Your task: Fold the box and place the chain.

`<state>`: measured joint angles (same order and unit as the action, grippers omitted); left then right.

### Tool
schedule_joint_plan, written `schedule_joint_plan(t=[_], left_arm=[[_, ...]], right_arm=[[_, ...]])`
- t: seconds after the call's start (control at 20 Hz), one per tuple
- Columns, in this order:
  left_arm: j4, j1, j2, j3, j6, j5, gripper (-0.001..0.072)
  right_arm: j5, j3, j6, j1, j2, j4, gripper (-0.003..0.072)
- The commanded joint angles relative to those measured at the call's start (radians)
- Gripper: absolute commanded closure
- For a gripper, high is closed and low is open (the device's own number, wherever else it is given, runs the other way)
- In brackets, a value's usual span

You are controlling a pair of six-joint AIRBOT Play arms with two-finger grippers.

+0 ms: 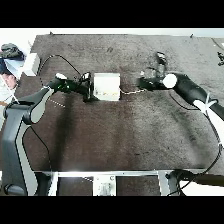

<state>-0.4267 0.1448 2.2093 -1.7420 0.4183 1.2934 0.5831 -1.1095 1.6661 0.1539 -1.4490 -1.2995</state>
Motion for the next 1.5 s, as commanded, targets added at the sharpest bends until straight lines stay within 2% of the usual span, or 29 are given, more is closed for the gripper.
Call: schedule_joint_plan(t=[0.0, 0.2, 0.45, 0.5, 0.6, 0.75, 0.95, 1.1, 1.25, 1.45], left_arm=[[0.000, 0.000, 0.000, 0.000, 0.000, -0.001, 0.0243], [0.000, 0.000, 0.000, 0.000, 0.000, -0.001, 0.0243], [0.000, 0.000, 0.000, 0.000, 0.000, 0.000, 0.0243], [0.000, 0.000, 0.000, 0.000, 0.000, 0.000, 0.0243], [0.000, 0.000, 0.000, 0.000, 0.000, 0.000, 0.0243], [0.000, 0.000, 0.000, 0.000, 0.000, 0.000, 0.0243], [0.000, 0.000, 0.000, 0.000, 0.000, 0.000, 0.0243], [0.000, 0.000, 0.000, 0.000, 0.000, 0.000, 0.0243], [0.000, 0.000, 0.000, 0.000, 0.000, 0.000, 0.0243], [0.000, 0.000, 0.000, 0.000, 0.000, 0.000, 0.0243]], right_arm=[[-0.057, 0.075, 0.068, -0.143, -0.034, 0.033, 0.0403], [-0.199, 0.034, 0.050, -0.148, -0.153, 0.141, 0.0403], [-0.211, -0.098, -0.058, -0.133, -0.277, 0.251, 0.0409], [-0.203, -0.119, -0.069, -0.128, -0.293, 0.253, 0.0529], [-0.187, -0.142, -0.069, -0.127, -0.318, 0.279, 0.0677], [-0.126, -0.141, -0.112, -0.084, -0.249, 0.279, 0.0677], [-0.027, -0.141, -0.180, 0.054, -0.035, 0.279, 0.0677], [-0.074, -0.141, -0.179, 0.200, 0.084, 0.275, 0.0677], [-0.175, -0.142, -0.177, 0.325, 0.096, 0.288, 0.0677], [-0.245, -0.142, -0.143, 0.410, 0.003, 0.299, 0.0677]])
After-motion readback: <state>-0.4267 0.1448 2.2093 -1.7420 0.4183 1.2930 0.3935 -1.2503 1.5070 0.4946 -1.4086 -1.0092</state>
